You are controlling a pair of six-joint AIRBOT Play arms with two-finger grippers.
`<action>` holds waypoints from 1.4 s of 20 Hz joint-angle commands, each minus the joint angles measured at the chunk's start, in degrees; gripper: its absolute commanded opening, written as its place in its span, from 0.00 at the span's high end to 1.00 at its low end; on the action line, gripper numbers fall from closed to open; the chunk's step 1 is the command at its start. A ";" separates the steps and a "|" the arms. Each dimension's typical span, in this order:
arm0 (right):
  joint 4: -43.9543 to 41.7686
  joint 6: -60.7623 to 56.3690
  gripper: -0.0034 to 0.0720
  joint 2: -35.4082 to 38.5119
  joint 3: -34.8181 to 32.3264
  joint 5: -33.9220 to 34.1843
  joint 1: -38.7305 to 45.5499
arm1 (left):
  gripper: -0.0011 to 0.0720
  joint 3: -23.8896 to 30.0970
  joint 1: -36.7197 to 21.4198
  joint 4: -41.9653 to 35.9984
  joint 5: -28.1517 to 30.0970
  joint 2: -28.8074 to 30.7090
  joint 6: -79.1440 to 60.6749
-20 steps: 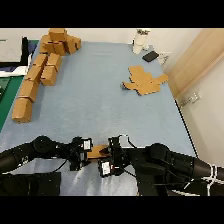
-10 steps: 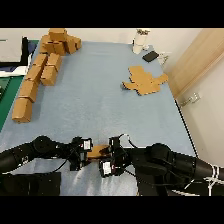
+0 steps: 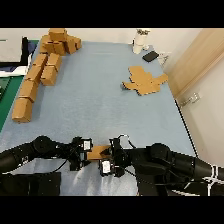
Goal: Fold the box.
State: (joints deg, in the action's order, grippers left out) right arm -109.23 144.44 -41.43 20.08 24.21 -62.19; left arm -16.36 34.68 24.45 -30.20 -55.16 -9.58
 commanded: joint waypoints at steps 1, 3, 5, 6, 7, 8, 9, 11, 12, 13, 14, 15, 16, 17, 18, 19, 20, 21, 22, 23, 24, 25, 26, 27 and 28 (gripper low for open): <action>-0.28 -0.63 0.66 -0.52 -0.02 0.72 -0.07 | 0.33 0.00 -0.02 0.00 0.02 0.04 0.00; -0.28 -0.63 0.66 -0.50 -0.02 0.76 -0.07 | 0.33 0.00 -0.02 0.00 0.02 0.04 0.00; -0.28 -0.63 0.66 -0.15 0.00 0.66 -0.07 | 0.33 0.00 -0.02 0.00 0.02 0.04 0.00; -0.26 -0.63 0.64 0.33 0.04 0.68 -0.07 | 0.33 0.00 -0.02 0.00 0.02 0.04 0.00; -0.26 -0.63 0.60 1.07 0.09 0.68 -0.07 | 0.33 0.00 -0.02 0.00 0.02 0.02 0.02; -0.26 -0.63 0.44 1.88 0.09 0.70 -0.07 | 0.33 0.00 -0.02 0.00 0.04 0.02 0.02; -0.26 -0.66 0.35 2.80 0.09 0.76 -0.07 | 0.33 0.00 -0.02 0.00 0.02 0.02 0.00; -0.24 -1.18 0.35 4.72 0.09 1.66 -0.04 | 0.33 0.00 -0.02 0.00 0.02 0.04 0.02; -0.24 -3.23 0.35 5.86 0.09 2.84 -0.04 | 0.33 0.00 -0.02 0.00 0.02 0.02 0.02; -0.26 -6.67 0.35 6.95 0.09 4.61 -0.04 | 0.33 0.00 -0.02 0.00 0.02 0.04 0.02; -0.33 -12.31 0.35 7.98 0.09 7.41 -0.04 | 0.33 0.00 -0.02 0.00 0.02 0.04 0.00; -1.07 -19.17 0.35 8.81 0.07 10.78 -0.04 | 0.33 0.00 -0.02 0.00 0.02 0.04 0.00; -4.11 -28.09 0.36 9.38 0.04 14.93 -0.04 | 0.33 0.00 -0.02 0.00 0.02 0.04 0.00; -8.63 -37.24 0.45 9.46 -0.20 18.47 -0.07 | 0.33 0.00 -0.02 0.00 0.02 0.04 0.02; -15.06 -44.52 0.71 9.38 -1.46 19.10 -0.31 | 0.33 0.00 -0.02 0.00 0.02 0.02 0.02; -20.26 -49.05 0.88 9.38 -3.34 16.94 -1.01 | 0.33 0.00 -0.02 0.00 0.04 0.02 0.00; -24.15 -53.02 0.95 9.38 -5.35 12.50 -2.29 | 0.33 0.00 -0.02 0.00 0.02 0.02 0.00; -25.16 -56.89 0.95 9.38 -6.67 7.26 -3.61 | 0.33 0.00 -0.02 0.00 0.02 0.04 0.02; -25.03 -61.88 0.95 9.35 -7.58 1.05 -4.50 | 0.33 0.00 -0.02 0.00 0.02 0.02 0.00; -24.94 -66.75 0.95 9.35 -8.17 -4.83 -4.57 | 0.33 0.00 -0.02 0.00 0.02 0.04 0.02; -24.55 -71.49 0.95 9.35 -8.46 -11.08 -4.55 | 0.33 0.00 -0.02 0.00 0.04 0.04 0.02; -23.98 -74.77 0.95 9.27 -8.57 -15.80 -4.46 | 0.33 0.00 -0.02 0.00 0.02 0.02 0.00; -23.28 -76.63 0.95 8.72 -8.70 -18.73 -4.07 | 0.33 0.00 -0.02 0.00 0.02 0.04 0.00; -23.21 -77.18 0.95 7.76 -8.74 -19.26 -3.54 | 0.33 0.00 -0.02 0.00 0.02 0.04 0.02; -23.21 -77.18 0.95 6.49 -8.79 -19.19 -3.43 | 0.33 0.00 -0.02 0.00 0.02 0.02 0.02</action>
State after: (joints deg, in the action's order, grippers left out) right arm -131.81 75.40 -33.26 12.01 13.26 -65.87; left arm -16.36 34.68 24.45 -30.17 -55.16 -9.56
